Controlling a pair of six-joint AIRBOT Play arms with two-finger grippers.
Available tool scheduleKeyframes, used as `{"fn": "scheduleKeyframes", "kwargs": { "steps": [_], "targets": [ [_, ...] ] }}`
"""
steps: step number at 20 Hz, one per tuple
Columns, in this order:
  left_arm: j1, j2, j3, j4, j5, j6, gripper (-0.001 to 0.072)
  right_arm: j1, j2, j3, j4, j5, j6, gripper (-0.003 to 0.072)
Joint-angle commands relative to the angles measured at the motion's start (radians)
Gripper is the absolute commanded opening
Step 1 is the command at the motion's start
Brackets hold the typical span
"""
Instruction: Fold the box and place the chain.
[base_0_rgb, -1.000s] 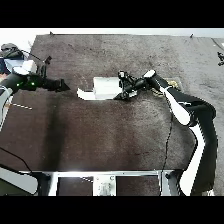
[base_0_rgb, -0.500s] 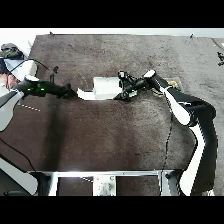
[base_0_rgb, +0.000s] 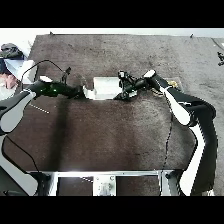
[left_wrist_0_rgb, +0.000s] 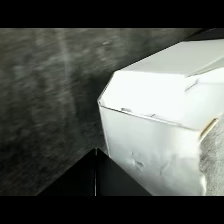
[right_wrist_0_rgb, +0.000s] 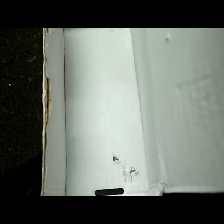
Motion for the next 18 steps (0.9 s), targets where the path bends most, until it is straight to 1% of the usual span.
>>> {"fn": "scheduleKeyframes", "kwargs": {
  "steps": [1, 2, 3, 4, 5, 11, 18],
  "targets": [
    [-0.014, 0.001, 0.010, -0.056, -0.002, 0.043, 0.0012, 0.000, 0.000, 0.000, 0.000, 0.000, 0.000, 0.0358],
    [-0.014, 0.006, 0.015, -0.056, 0.000, 0.047, 0.0014, 0.000, 0.000, 0.000, 0.000, 0.000, 0.000, 0.0358],
    [-0.014, 0.012, 0.019, -0.056, 0.003, 0.049, 0.0153, 0.000, 0.000, 0.000, 0.000, 0.000, 0.000, 0.0358],
    [-0.014, 0.012, 0.031, -0.054, -0.011, 0.048, 0.0363, 0.000, 0.000, 0.000, 0.000, 0.000, 0.000, 0.0358],
    [-0.014, 0.012, 0.040, -0.053, -0.031, 0.048, 0.0353, 0.000, 0.000, 0.000, 0.000, 0.000, 0.000, 0.0357],
    [-0.021, 0.012, 0.061, -0.060, -0.088, 0.047, 0.0353, 0.000, 0.000, 0.000, 0.000, 0.000, 0.000, 0.0357],
    [-0.063, 0.013, 0.125, 0.018, -0.082, -0.041, 0.0353, 0.000, 0.000, 0.000, 0.000, 0.000, 0.000, 0.0358]
  ]
}}
